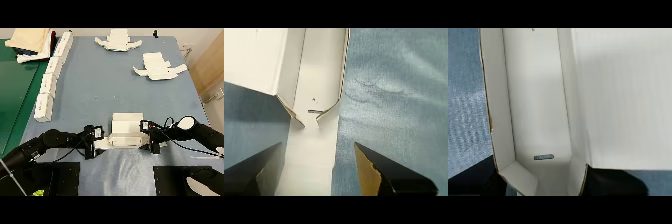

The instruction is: Fold the box.

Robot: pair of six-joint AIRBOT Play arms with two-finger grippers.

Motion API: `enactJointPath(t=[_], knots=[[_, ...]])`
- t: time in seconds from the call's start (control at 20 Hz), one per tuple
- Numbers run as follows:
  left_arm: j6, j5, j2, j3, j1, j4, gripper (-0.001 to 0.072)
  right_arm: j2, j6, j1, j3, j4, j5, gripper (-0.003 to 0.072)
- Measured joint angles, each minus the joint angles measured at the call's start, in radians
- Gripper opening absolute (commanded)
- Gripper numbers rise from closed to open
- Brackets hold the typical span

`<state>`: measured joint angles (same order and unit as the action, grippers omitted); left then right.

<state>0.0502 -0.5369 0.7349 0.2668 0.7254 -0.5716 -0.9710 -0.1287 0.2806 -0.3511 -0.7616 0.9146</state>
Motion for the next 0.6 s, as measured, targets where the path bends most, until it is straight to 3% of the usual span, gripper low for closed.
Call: enactJointPath(t=[0.1,0.2,0.35,0.6], knots=[[-0.084,0.018,0.071,0.026,-0.001,0.076,0.0686,0.000,0.000,0.000,0.000,0.000,0.000,0.0530],[-0.133,0.025,0.134,0.055,-0.001,0.124,0.0439,0.000,0.000,0.000,0.000,0.000,0.000,0.0530],[-0.174,0.000,0.204,0.087,-0.001,0.161,0.0164,0.000,0.000,0.000,0.000,0.000,0.000,0.0530],[-0.248,-0.033,0.247,0.107,0.006,0.225,0.0165,0.000,0.000,0.000,0.000,-0.001,0.000,0.0530]])
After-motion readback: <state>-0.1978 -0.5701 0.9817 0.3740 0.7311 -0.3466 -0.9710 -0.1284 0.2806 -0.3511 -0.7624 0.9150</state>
